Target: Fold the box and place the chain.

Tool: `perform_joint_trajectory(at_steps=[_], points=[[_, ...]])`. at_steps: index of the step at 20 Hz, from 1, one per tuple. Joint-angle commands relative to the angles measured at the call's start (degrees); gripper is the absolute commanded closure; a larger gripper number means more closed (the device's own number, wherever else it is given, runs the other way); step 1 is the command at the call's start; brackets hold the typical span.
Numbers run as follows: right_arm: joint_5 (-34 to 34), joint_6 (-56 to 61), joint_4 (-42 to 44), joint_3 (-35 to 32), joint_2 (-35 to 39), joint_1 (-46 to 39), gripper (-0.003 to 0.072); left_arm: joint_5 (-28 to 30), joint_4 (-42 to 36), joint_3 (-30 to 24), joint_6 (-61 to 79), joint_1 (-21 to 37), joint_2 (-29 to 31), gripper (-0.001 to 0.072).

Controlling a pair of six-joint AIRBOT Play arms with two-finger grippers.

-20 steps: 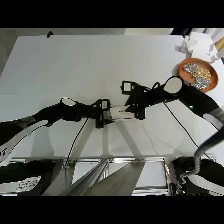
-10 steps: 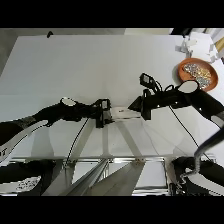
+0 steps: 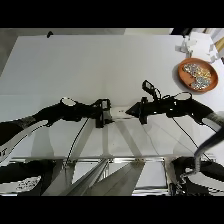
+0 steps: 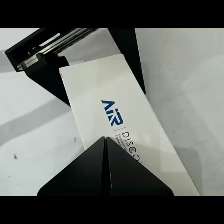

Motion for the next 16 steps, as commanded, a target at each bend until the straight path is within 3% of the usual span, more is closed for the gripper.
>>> perform_joint_trajectory(at_steps=[1, 8, 12, 16], points=[[0.1, -1.3, -1.1, -0.3, -2.4, 0.7, 0.0677, -0.2, -0.1, 0.0, 0.0, 0.1, 0.0, 0.0698], [-5.6, 1.9, -7.0, -0.3, -3.8, 3.3, 0.0676, -0.2, -0.1, 0.0, 0.0, 0.1, 0.0, 0.0698], [-6.2, 1.7, -5.2, -0.3, -3.5, 3.3, 0.0676, -0.2, -0.1, 0.0, 0.0, 0.1, 0.0, 0.0698], [-6.5, 1.4, -1.9, -0.1, 1.6, 3.2, 0.0676, -0.2, -0.1, 0.0, 0.0, 0.1, 0.0, 0.0698]])
